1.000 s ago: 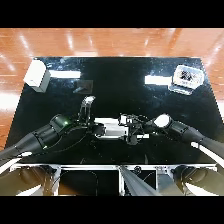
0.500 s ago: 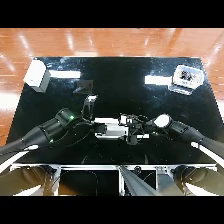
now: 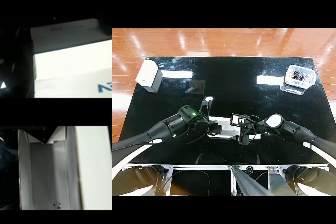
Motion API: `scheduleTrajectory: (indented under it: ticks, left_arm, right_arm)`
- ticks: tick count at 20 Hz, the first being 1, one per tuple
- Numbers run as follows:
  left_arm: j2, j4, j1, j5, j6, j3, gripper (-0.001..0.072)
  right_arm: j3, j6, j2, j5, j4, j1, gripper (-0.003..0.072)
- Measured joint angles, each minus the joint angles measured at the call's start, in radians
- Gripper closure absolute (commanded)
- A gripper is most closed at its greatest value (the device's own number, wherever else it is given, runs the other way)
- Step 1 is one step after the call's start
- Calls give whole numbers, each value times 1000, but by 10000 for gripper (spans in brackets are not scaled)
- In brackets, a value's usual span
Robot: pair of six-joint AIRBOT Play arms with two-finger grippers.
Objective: Fold the box and place the chain.
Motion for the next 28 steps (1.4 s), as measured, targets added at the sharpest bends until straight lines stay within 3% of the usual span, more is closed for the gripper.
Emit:
scheduleTrajectory:
  ticks: [2, 4, 8, 12, 13, 15, 16, 23, 25, 26, 28]
  left_arm:
    - [-3, 4, -4, 2, -4, 2, 285]
    - [-5, 5, -6, 7, -7, 3, 463]
    - [-5, 10, -7, -2, -14, 4, 620]
    - [-2, 8, -8, -1, -10, 4, 616]
    - [-2, 6, -8, -3, -10, 4, 581]
    - [0, -9, -8, -5, -3, 5, 249]
    - [0, -14, -9, -11, -3, 6, 190]
    - [0, -3, -9, 0, -6, 40, 198]
    - [0, 1, -9, 14, -6, 46, 232]
    - [0, 5, -9, 21, -6, 47, 296]
    - [0, 14, -9, 39, -6, 49, 315]
  right_arm:
    - [0, 0, 0, 0, 0, 0, 23]
    - [0, 0, 0, 1, 0, 0, 23]
    - [-1, 1, 0, 9, 1, 0, 23]
    - [-1, 0, 0, 4, 0, 0, 23]
    - [-1, 0, 0, 3, 0, 0, 23]
    - [-1, 0, 0, -8, 1, 0, 23]
    - [-1, 0, 0, -8, 0, 0, 23]
    - [-1, 0, 0, -1, 0, 0, 23]
    - [-1, 0, 0, -1, 0, 0, 23]
    - [-1, 0, 0, 0, 0, 0, 23]
    - [-1, 0, 0, 0, 0, 0, 23]
